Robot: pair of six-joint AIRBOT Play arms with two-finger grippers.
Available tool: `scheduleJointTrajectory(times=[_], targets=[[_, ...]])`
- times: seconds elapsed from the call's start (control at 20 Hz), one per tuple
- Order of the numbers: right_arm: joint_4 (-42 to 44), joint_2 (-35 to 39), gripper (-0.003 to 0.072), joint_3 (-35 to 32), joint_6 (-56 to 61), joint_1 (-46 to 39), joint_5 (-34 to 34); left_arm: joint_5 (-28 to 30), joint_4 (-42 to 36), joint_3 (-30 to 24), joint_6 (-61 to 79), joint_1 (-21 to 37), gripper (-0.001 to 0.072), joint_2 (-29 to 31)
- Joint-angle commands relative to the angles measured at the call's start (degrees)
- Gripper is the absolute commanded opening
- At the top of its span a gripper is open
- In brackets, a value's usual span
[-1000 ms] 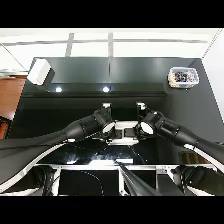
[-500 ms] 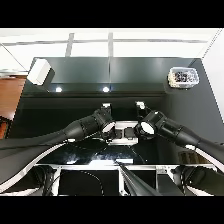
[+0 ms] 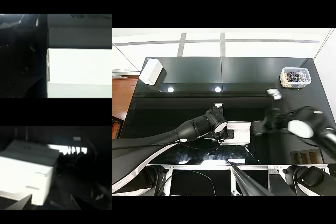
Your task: Fold the box and place the chain.
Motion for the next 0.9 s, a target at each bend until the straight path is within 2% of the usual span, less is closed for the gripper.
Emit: scheduleJointTrajectory(times=[0.0, 0.05, 0.1, 0.15, 0.35, 0.4, 0.55, 0.75, 0.85], targets=[[-8.9, 8.8, 0.0551, 0.0, -6.3, -11.5, 4.6, 0.0, 0.0, 0.0, 0.0, 0.0, 0.0033, 0.0], [-13.4, 8.9, 0.0552, 0.0, -7.7, -15.8, 3.7, 0.0, 0.0, 0.0, 0.0, 0.0, 0.0033, 0.0], [-17.0, 8.5, 0.0657, -0.2, -8.7, -19.8, 1.5, 0.0, 0.0, 0.0, 0.0, 0.0, 0.0033, 0.0], [-18.8, 7.5, 0.0713, -0.4, -11.3, -24.3, -1.9, 0.0, 0.0, 0.0, 0.0, 0.0, 0.0033, 0.0], [-15.0, -3.1, 0.0712, 1.3, -17.4, -39.9, -16.3, 0.0, 0.0, 0.0, 0.0, 0.0, 0.0033, 0.0], [-13.2, -7.3, 0.0712, 4.0, -17.9, -42.8, -17.8, 0.0, 0.0, 0.0, 0.0, 0.0, 0.0033, 0.0], [-6.5, -23.3, 0.0711, 17.9, -21.5, -48.3, -17.4, 0.0, 0.0, 0.0, 0.0, 0.0, 0.0033, 0.0], [-3.1, -43.2, 0.0703, 38.0, -25.3, -49.4, -13.7, 0.0, 0.0, 0.0, 0.0, 0.0, 0.0033, 0.0], [-1.2, -50.2, 0.0702, 45.0, -25.5, -49.2, -13.3, 0.0, 0.0, 0.0, 0.0, 0.0, 0.0033, 0.0]])
